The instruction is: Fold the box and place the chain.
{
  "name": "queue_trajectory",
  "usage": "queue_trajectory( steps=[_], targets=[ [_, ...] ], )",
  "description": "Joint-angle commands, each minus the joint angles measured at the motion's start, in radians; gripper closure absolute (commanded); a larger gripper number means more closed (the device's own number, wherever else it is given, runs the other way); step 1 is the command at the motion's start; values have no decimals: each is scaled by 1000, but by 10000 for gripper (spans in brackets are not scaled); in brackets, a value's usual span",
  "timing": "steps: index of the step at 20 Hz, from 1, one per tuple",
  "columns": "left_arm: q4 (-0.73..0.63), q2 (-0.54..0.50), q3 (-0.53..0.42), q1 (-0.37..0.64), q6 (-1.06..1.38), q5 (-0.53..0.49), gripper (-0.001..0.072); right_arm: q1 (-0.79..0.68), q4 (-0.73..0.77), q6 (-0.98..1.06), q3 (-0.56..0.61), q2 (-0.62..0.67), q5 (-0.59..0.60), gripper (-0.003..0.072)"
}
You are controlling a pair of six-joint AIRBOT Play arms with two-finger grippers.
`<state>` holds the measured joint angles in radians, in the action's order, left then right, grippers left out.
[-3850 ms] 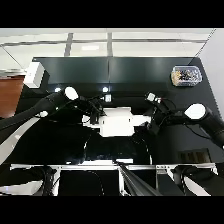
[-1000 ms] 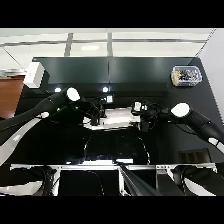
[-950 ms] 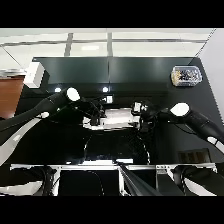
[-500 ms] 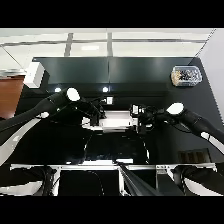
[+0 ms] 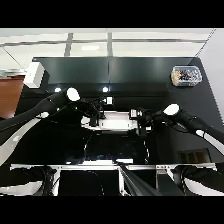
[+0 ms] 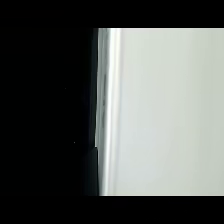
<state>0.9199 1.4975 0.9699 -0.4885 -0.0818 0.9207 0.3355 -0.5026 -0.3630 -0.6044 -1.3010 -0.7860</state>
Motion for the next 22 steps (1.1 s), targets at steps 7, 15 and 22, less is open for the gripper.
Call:
queue_trajectory(
  steps=[7, 15, 22],
  targets=[
    [0, 2, 0, 0, 0, 0, 683, 43, -36, 47, 0, -16, 71, 68],
    [0, 2, 0, 0, 0, 0, 683, 47, -60, 106, -5, -21, 102, 68],
    [0, 0, 0, 1, 0, 0, 556, 47, -69, 106, -5, -21, 101, 204]
  ],
)
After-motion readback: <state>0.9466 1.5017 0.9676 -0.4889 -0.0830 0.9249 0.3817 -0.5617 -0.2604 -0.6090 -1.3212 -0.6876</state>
